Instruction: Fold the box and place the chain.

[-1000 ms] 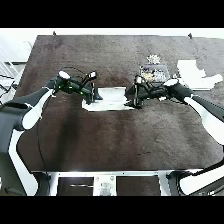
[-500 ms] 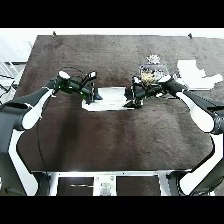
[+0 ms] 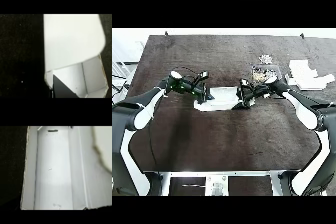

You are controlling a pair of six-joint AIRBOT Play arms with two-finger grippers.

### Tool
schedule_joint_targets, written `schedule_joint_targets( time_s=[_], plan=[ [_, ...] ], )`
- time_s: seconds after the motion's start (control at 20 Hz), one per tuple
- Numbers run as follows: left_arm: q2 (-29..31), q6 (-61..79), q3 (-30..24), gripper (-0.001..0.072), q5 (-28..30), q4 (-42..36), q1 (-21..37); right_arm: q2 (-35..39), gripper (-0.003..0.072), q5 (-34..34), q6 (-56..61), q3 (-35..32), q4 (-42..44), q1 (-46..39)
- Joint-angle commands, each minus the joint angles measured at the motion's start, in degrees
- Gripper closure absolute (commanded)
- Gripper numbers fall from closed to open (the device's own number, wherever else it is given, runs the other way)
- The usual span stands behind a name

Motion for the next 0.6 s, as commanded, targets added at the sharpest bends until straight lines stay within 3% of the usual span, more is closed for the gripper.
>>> schedule_joint_targets(
  time_s=[0.0,0.55],
  plan=[
    [0.0,0.0,0.0,0.069,0.0,-0.3,0.0,-0.7,-0.0005,0.0,-0.8,0.2,0.0,0.2],
    [0.0,0.0,0.0,0.069,0.0,-0.4,0.0,-1.5,0.0025,0.3,1.0,0.2,0.4,0.9]
  ],
)
